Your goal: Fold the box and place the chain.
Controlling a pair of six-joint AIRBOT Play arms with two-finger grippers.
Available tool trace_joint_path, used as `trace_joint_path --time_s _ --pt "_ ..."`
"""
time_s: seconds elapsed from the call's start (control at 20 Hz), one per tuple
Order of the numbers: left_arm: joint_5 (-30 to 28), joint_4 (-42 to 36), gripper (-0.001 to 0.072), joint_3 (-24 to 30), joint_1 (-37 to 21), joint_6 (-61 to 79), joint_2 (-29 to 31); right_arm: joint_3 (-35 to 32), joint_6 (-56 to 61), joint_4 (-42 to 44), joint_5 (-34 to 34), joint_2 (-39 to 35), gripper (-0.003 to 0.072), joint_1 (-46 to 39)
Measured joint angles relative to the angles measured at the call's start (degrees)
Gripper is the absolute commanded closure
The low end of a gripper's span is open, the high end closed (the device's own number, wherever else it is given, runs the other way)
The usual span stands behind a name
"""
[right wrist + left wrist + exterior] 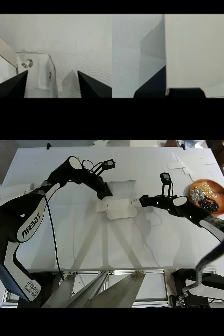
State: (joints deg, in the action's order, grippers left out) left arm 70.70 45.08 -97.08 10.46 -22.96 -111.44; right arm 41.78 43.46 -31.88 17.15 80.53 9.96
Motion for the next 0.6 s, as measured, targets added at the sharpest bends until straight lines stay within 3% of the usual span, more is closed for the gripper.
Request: trace_joint_path --time_s 0.25,0.6 --pt "4.1 0.0 0.0708 0.0 -1.1 -0.4 2.0 0.1 0.0 -4.3 1.2 -3.2 -0.0012 -0.8" --pt "11.5 -0.4 0.0712 0.0 -3.3 -3.0 5.8 0.1 0.2 -7.3 7.4 -16.2 -0.0012 -7.7"
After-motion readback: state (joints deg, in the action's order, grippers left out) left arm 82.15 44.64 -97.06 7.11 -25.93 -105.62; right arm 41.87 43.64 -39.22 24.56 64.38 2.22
